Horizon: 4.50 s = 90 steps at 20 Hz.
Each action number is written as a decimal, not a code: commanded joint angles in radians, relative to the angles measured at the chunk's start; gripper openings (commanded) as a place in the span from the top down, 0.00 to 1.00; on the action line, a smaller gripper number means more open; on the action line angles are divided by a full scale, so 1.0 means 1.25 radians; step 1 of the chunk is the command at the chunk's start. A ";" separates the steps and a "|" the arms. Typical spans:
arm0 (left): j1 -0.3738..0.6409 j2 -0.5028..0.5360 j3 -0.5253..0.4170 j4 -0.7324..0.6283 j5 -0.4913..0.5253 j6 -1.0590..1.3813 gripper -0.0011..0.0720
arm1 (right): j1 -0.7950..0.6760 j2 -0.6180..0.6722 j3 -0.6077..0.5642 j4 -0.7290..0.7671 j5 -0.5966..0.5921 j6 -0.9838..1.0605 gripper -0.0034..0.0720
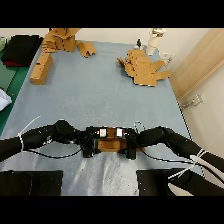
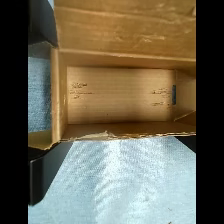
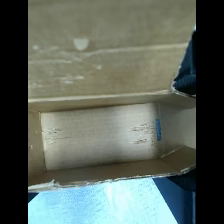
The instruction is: Fold the box.
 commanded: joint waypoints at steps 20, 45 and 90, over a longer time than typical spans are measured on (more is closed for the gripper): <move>0.000 0.000 0.000 0.000 0.001 0.000 0.27 | 0.000 0.027 0.003 -0.005 -0.035 0.001 0.00; 0.000 0.000 0.000 0.000 0.001 0.000 0.27 | -0.007 0.463 0.005 -0.019 -0.187 1.367 0.01; 0.000 0.000 0.000 0.000 0.001 0.000 0.27 | 0.036 0.053 0.273 -0.404 -0.032 1.218 0.75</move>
